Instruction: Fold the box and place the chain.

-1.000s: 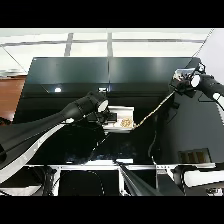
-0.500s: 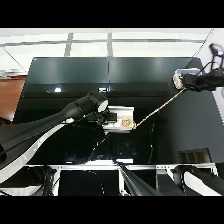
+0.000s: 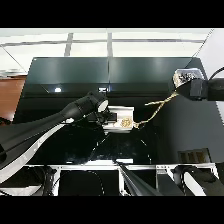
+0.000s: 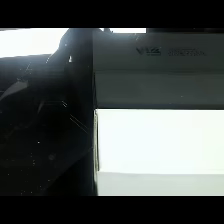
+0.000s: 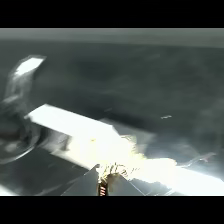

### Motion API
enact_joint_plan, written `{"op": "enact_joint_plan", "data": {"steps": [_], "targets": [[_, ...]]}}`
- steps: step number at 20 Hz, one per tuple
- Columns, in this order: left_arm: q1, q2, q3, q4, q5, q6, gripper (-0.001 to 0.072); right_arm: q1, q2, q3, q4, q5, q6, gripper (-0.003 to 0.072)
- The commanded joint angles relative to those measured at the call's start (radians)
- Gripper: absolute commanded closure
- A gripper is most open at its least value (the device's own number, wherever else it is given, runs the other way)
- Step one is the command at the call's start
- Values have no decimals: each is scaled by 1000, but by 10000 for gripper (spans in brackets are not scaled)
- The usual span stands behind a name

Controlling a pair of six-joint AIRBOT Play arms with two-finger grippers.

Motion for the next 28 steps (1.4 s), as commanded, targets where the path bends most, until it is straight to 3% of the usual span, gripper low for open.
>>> {"op": "enact_joint_plan", "data": {"steps": [1,12,21,28], "targets": [[0,0,1,0,-1,0,681,95,12,-31,68,22,-12,673],[0,0,1,0,-2,0,681,355,-84,-219,177,-342,-10,673],[0,0,1,0,-1,0,680,402,-291,-220,109,-348,-15,673],[0,0,1,0,2,0,680,460,-325,-220,118,-371,-18,672]]}}
